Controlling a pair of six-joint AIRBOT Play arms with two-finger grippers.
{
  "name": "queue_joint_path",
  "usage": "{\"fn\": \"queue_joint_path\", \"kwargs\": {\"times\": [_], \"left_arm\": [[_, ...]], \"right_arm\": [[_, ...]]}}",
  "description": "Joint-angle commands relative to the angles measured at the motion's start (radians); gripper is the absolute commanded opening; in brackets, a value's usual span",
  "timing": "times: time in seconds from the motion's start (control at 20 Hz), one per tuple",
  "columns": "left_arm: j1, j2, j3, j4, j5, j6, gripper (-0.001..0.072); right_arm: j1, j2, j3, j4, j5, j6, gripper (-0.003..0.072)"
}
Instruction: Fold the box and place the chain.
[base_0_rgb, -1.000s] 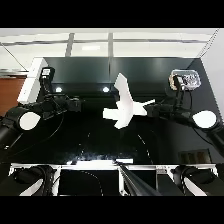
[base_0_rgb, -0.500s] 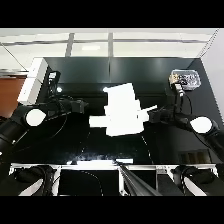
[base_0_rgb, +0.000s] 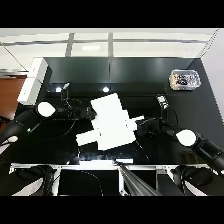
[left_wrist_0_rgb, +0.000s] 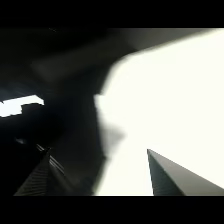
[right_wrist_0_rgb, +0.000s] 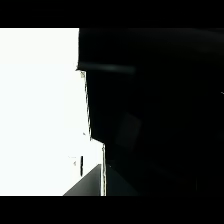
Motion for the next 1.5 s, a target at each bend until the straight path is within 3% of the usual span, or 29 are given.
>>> {"fn": "queue_joint_path", "kwargs": {"times": [0.0, 0.15, 0.35, 0.55, 0.85, 0.9, 0.95, 1.0, 1.05, 1.2, 1.25, 1.35, 1.4, 1.45], "left_arm": [[0.077, -0.068, 0.0, -0.326, -0.217, 0.31, 0.0704], [0.139, -0.136, 0.0, -0.351, -0.266, 0.378, 0.0704], [0.146, -0.245, 0.002, -0.506, -0.343, 0.629, 0.0704], [0.147, -0.333, 0.058, -0.467, -0.496, 0.801, 0.0701], [0.146, -0.433, 0.19, -0.355, -0.601, 0.81, 0.0681], [0.146, -0.451, 0.212, -0.334, -0.632, 0.81, 0.061], [0.146, -0.468, 0.23, -0.31, -0.655, 0.81, 0.0421], [0.146, -0.48, 0.241, -0.299, -0.665, 0.81, 0.0176], [0.146, -0.49, 0.247, -0.296, -0.673, 0.811, 0.0026], [0.146, -0.512, 0.256, -0.289, -0.715, 0.841, 0.0027], [0.146, -0.512, 0.256, -0.282, -0.715, 0.843, 0.0027], [0.146, -0.512, 0.256, -0.282, -0.716, 0.863, 0.0026], [0.146, -0.512, 0.259, -0.282, -0.716, 0.873, 0.0026], [0.146, -0.511, 0.264, -0.281, -0.717, 0.881, 0.0025]], "right_arm": [[0.037, 0.0, -0.008, 0.042, -0.041, -0.011, 0.0012], [0.037, 0.0, -0.008, 0.059, -0.037, -0.01, 0.0012], [0.037, 0.0, -0.008, 0.06, -0.031, -0.01, 0.0012], [0.037, 0.0, -0.008, 0.06, -0.019, -0.006, 0.0012], [0.037, 0.0, -0.009, 0.06, 0.01, -0.007, 0.0012], [0.037, 0.0, -0.009, 0.06, 0.01, -0.007, 0.0012], [0.037, 0.0, -0.009, 0.06, 0.01, -0.007, 0.0012], [0.037, 0.0, -0.009, 0.059, 0.01, -0.007, 0.0013], [0.037, 0.0, -0.009, 0.058, 0.009, -0.007, 0.0013], [0.032, 0.0, -0.009, 0.056, -0.001, -0.006, 0.0016], [0.022, 0.0, -0.009, 0.058, 0.0, -0.005, 0.0042], [-0.018, 0.0, -0.006, 0.06, 0.018, 0.002, 0.0583], [-0.05, 0.0, 0.003, 0.05, 0.053, 0.0, 0.0638], [-0.092, 0.0, 0.022, 0.025, 0.107, 0.0, 0.0638]]}}
